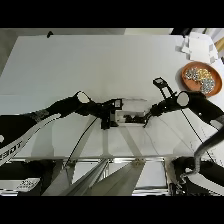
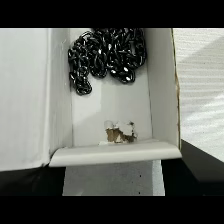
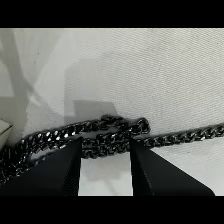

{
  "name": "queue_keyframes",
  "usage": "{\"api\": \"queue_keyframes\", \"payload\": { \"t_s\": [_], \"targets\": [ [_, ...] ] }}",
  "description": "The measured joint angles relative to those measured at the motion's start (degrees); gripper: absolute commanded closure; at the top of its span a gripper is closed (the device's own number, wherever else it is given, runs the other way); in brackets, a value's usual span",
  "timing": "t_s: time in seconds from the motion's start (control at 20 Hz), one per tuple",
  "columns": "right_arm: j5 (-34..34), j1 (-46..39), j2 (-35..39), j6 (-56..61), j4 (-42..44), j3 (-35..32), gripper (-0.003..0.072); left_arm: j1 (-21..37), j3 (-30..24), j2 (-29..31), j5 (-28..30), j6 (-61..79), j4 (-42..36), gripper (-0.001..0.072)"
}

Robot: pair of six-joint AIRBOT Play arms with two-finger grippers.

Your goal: Fold the box and place the chain.

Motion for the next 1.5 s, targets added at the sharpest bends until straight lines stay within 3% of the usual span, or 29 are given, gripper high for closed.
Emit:
{"api": "queue_keyframes", "payload": {
  "t_s": [0.25, 0.55, 0.95, 1.25, 1.5],
  "targets": [
    [0.0, 0.0, -1.2, 0.6, -0.3, 0.0, 0.0675, 0.0, 0.0, 0.0, 0.0, 0.0, 0.0, 0.0701],
    [2.4, 0.1, 1.9, 0.6, 0.0, -0.1, 0.0675, 0.0, 0.0, 0.0, 0.0, 0.0, 0.0, 0.0701],
    [7.2, 0.1, 20.9, -0.6, 2.0, -0.1, 0.0675, 0.0, 0.0, 0.0, 0.0, 0.0, 0.0, 0.0701],
    [9.4, 0.1, 37.0, -10.2, 21.4, 0.0, 0.0675, 0.0, 0.0, 0.0, 0.0, 0.0, 0.0, 0.0701],
    [11.3, 0.1, 41.4, -17.0, 36.5, 0.0, 0.0674, 0.0, 0.0, 0.0, 0.0, 0.0, 0.0, 0.0701]
  ]
}}
